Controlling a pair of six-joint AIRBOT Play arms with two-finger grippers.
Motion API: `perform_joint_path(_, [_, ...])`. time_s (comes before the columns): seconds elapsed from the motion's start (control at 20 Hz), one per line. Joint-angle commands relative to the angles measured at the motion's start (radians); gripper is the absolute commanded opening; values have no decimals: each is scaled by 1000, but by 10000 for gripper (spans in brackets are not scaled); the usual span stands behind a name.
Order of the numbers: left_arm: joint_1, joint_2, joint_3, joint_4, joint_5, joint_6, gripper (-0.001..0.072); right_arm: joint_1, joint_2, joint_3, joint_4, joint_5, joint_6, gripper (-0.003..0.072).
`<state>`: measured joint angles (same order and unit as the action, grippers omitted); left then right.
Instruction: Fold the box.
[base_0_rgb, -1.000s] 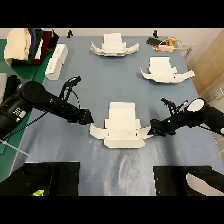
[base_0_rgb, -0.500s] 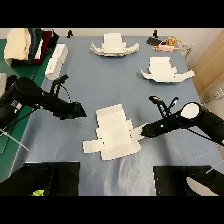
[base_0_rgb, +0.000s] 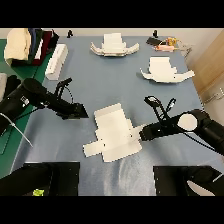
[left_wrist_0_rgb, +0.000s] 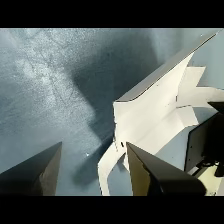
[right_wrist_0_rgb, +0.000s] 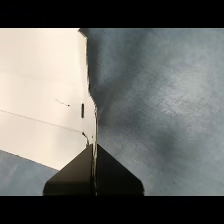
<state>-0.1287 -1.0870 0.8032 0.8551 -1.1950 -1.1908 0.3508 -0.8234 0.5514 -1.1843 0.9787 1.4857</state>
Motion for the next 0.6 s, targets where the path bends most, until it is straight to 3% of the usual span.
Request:
perform_joint_path(0.0, [2, -10, -3, -4, 14, 86, 625, 17, 5, -10, -24, 11, 76, 4])
perform_joint_path(0.1, [2, -11, -13, -32, 16, 134, 587, 17, 5, -27, -23, 6, 107, 4])
perform_joint_path(0.3, [-2, -18, -56, -145, 37, 261, 588, 18, 5, -56, 29, -27, 113, 4])
perform_joint_path(0.55, [-3, -133, -61, -293, 46, 411, 588, 18, 7, -57, 95, -61, 112, 4])
